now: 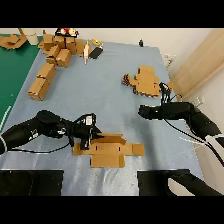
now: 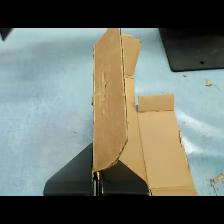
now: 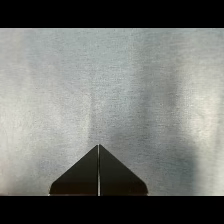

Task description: Fold the box.

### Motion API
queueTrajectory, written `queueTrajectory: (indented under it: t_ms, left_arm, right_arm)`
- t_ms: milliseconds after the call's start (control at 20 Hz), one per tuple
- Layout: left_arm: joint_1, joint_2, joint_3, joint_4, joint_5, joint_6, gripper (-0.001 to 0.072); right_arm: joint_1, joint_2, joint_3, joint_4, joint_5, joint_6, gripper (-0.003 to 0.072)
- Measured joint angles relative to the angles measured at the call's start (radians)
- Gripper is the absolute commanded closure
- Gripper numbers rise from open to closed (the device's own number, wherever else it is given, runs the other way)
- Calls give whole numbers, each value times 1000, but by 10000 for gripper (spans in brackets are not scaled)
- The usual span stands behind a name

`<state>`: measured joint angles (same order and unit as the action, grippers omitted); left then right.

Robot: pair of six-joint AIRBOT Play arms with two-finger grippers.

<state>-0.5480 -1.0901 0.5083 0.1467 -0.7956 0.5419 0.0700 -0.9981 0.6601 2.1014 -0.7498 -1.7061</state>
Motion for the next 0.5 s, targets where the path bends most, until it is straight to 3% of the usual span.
queueTrajectory:
  t_ms: [250,500]
  left_arm:
    - [-43,-17,0,7,63,-3,699]
    - [-55,-19,-20,3,45,-15,699]
  right_arm:
    - [0,0,0,0,1,-1,669]
    - [0,0,0,0,5,-3,669]
